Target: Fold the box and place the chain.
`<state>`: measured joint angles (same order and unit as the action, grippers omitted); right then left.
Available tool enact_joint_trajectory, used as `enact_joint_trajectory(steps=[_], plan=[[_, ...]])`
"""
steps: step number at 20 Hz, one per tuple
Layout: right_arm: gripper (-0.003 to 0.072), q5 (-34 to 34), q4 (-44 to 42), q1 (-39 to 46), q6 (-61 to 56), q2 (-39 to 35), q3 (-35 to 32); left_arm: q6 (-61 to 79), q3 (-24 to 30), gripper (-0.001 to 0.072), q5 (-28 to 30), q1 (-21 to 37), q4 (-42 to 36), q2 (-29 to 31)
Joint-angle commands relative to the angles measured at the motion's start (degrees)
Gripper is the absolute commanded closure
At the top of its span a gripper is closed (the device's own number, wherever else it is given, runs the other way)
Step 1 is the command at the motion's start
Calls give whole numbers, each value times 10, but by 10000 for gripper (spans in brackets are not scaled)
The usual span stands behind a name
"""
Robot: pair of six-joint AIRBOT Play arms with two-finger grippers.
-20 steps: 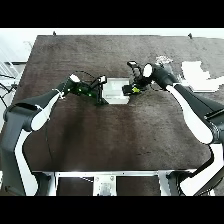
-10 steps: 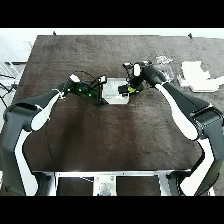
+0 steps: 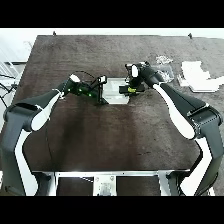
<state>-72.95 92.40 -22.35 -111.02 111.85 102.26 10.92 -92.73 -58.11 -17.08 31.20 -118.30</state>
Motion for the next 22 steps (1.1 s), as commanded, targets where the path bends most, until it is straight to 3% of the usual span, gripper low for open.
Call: enact_joint_trajectory(steps=[1, 5, 9, 11, 13, 14, 16, 19, 22], plan=[[465, -2, 11, -2, -36, 8, 1, 0, 0, 309, 0, 0, 0, 0], [658, 0, 10, -9, -37, 8, 2, 0, 0, 308, 0, 0, 0, 0], [668, 0, 11, -10, -37, 8, 2, 0, 0, 309, 0, 0, 0, 0], [548, 0, 11, -10, -37, 8, 2, 0, 0, 308, 0, 0, 0, 0], [513, 0, 11, -7, -37, 6, 2, 0, 0, 309, 0, 0, 0, 0], [443, -1, 11, -7, -36, 5, 3, 0, 0, 308, 0, 0, 0, 0], [417, -2, 11, -7, -36, -2, 5, 0, 0, 309, 0, 0, 0, 0], [319, -2, 10, -7, -31, -24, 6, 0, 0, 309, 0, 0, 0, 0], [318, -7, -13, -7, -3, -41, 6, 0, 0, 309, 0, 0, 0, 0]])
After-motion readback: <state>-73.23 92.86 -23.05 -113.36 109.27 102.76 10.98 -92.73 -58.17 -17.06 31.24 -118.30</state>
